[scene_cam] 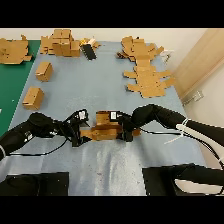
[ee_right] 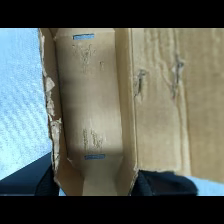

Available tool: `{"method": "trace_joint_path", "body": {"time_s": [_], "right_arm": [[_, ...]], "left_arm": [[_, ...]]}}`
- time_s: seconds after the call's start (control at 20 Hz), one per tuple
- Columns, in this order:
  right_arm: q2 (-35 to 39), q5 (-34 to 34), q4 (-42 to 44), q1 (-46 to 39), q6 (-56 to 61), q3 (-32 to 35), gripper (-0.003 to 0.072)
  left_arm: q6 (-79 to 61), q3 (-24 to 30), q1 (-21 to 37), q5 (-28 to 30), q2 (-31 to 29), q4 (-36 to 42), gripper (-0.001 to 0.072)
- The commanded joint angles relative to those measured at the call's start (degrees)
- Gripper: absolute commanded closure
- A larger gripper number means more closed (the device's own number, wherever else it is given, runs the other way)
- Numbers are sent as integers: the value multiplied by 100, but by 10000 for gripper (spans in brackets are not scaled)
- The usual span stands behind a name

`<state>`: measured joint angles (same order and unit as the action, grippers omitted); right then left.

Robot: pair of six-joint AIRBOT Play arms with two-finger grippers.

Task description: Fold the box.

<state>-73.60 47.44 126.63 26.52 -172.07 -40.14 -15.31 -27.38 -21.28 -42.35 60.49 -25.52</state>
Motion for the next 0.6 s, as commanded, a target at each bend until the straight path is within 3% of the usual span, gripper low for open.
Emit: {"method": "trace_joint_path", "body": {"time_s": [0.0, 0.1, 0.55], "right_arm": [[0, -2, 0, 0, 2, 0, 187], [0, 0, 0, 0, 2, 0, 187], [0, -2, 0, 0, 2, 0, 187]], "left_arm": [[-9, -120, -291, 326, 249, -44, 45], [-9, -125, -295, 424, 291, -46, 72], [-9, -125, -304, 577, 321, 31, 73]]}}
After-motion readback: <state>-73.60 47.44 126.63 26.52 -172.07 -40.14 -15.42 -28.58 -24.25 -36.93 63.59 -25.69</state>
